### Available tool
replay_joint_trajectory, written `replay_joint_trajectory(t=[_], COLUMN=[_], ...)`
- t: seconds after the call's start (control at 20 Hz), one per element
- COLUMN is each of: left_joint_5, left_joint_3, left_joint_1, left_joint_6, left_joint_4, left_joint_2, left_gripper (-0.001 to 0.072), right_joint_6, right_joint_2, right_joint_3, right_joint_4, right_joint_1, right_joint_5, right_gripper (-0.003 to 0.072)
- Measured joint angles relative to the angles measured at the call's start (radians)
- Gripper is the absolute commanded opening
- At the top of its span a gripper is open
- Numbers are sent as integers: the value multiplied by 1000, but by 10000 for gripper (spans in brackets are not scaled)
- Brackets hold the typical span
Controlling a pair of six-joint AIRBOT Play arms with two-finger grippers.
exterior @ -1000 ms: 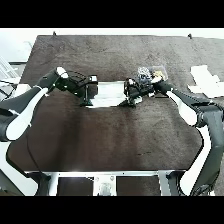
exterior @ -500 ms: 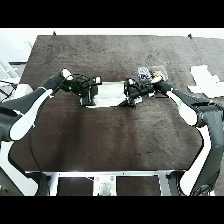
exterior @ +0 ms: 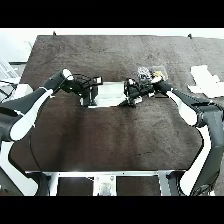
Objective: Fold the box and place the chain.
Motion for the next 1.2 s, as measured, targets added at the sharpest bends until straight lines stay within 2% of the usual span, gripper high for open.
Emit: replay_joint_trajectory(t=[0.35,0.45,0.75,0.8,0.9,1.2], left_joint_5=[5,4,18,22,34,41], left_joint_3=[0,0,0,0,0,0], left_joint_1=[0,0,0,0,0,0], left_joint_6=[16,20,43,45,51,76], left_joint_4=[-32,-35,-38,-39,-39,-28], left_joint_2=[-5,-6,-7,-7,-7,-8], left_gripper=[409,232,233,248,377,380], right_joint_6=[0,2,2,2,1,0], right_joint_2=[0,0,0,0,0,0], right_joint_3=[0,0,0,0,0,0], right_joint_4=[0,0,1,1,1,1], right_joint_1=[0,0,0,0,0,0], right_joint_5=[0,0,-4,-5,-4,-3], right_gripper=[438,438,438,438,438,438])
